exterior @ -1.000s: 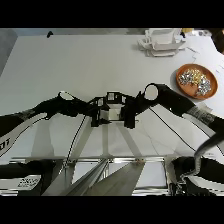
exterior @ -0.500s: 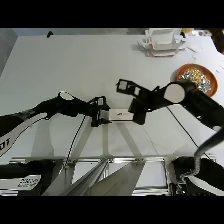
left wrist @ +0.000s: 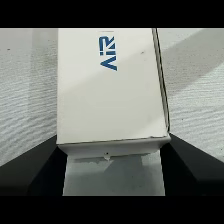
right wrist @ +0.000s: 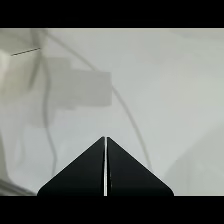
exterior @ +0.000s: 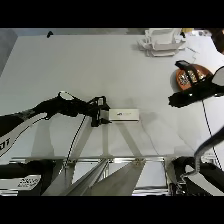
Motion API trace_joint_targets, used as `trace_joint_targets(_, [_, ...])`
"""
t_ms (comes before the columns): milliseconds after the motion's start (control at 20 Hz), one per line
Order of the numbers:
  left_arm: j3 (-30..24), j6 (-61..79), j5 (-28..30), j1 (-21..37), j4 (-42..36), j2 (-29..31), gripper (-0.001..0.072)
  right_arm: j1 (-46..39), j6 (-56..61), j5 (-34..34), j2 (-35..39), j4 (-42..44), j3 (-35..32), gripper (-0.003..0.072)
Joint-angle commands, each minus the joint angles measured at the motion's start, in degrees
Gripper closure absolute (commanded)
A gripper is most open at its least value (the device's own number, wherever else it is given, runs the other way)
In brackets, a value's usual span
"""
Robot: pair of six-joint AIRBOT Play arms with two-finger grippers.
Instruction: Fold the box and place the chain.
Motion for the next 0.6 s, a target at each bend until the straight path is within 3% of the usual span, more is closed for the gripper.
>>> trace_joint_targets(0, [0.02,-0.02,0.0,0.04,0.02,0.04,0.0568,-6.54,2.89,1.88,0.11,-4.68,0.02,0.0663])
trace_joint_targets(550, [0.04,-0.02,0.04,0.04,-0.07,0.04,0.0568,-8.5,2.82,1.84,0.11,-5.77,0.04,0.0663])
